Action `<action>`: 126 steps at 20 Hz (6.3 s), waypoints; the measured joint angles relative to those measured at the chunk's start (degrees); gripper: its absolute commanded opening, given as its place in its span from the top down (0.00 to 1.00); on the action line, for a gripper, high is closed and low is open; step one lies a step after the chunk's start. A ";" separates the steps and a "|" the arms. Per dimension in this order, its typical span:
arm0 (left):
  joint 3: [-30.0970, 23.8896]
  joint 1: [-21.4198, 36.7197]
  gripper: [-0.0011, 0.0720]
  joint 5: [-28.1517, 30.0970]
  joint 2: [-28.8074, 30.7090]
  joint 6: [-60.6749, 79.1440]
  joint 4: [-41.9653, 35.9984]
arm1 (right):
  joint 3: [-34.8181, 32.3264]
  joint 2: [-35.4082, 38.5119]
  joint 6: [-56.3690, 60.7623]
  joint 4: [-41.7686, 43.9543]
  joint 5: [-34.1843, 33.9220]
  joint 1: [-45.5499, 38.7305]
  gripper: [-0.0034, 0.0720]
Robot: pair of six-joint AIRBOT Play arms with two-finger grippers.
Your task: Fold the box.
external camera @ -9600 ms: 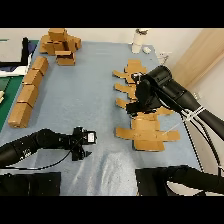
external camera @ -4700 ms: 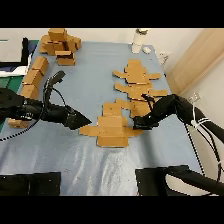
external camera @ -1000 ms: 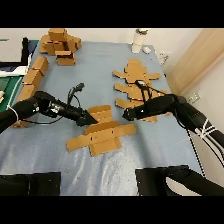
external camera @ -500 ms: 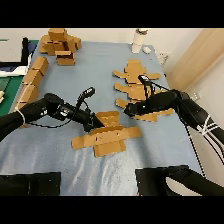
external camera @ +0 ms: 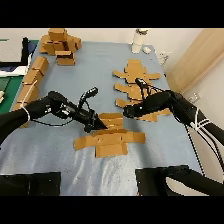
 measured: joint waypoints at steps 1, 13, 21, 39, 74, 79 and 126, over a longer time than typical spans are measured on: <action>0.17 0.00 0.97 -0.24 -0.59 -0.20 0.02 | 0.00 -0.20 0.00 0.09 0.04 0.02 0.59; 0.70 -1.11 0.97 3.80 -3.21 2.25 3.32 | 0.00 -0.68 0.00 0.11 0.90 0.07 0.77; 0.52 -1.81 0.97 4.35 -3.21 5.79 -0.94 | 0.00 -0.68 0.00 -0.07 1.18 0.07 0.90; -6.82 -7.87 0.97 14.95 3.21 10.99 0.59 | 0.00 -0.70 0.00 -2.38 3.82 0.07 0.94; -9.70 -5.49 0.97 15.37 4.66 10.73 -0.26 | -7.56 22.60 14.95 -19.47 -17.38 15.06 0.95; -9.70 -5.49 0.97 15.39 4.66 10.73 -0.24 | -20.48 31.06 6.51 -16.87 -9.46 36.20 0.28; -9.70 -5.49 0.97 15.43 4.66 10.71 -0.22 | -26.99 31.50 4.92 -47.34 8.94 45.29 0.01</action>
